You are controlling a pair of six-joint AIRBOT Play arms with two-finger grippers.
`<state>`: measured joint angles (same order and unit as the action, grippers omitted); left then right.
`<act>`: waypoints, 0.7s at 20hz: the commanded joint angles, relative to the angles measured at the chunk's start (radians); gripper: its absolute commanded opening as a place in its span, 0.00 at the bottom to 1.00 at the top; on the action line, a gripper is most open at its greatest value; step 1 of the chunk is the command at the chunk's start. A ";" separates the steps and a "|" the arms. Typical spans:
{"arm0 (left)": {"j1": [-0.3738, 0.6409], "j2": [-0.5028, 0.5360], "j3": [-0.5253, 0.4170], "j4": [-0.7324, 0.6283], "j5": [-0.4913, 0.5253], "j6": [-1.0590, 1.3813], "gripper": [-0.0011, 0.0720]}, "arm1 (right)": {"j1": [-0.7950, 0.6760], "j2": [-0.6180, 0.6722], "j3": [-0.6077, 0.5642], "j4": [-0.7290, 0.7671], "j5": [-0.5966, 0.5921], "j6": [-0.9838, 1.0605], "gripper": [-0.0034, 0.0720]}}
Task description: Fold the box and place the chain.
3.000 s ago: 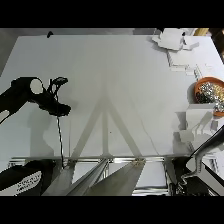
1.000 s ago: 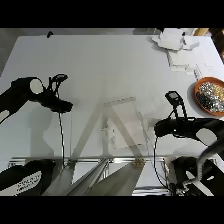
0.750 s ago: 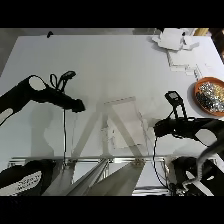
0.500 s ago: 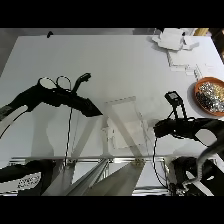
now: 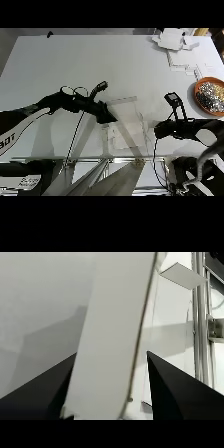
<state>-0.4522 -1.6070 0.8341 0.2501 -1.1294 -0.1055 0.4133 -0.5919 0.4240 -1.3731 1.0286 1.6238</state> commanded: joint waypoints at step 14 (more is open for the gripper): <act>-0.157 0.167 0.041 0.257 0.236 0.178 0.02 | 0.001 0.084 0.131 -0.066 0.032 -0.037 0.51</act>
<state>-0.5621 -1.4975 0.8677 0.4129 -1.0027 0.0425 0.4133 -0.5419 0.5129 -1.3911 1.0492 1.6035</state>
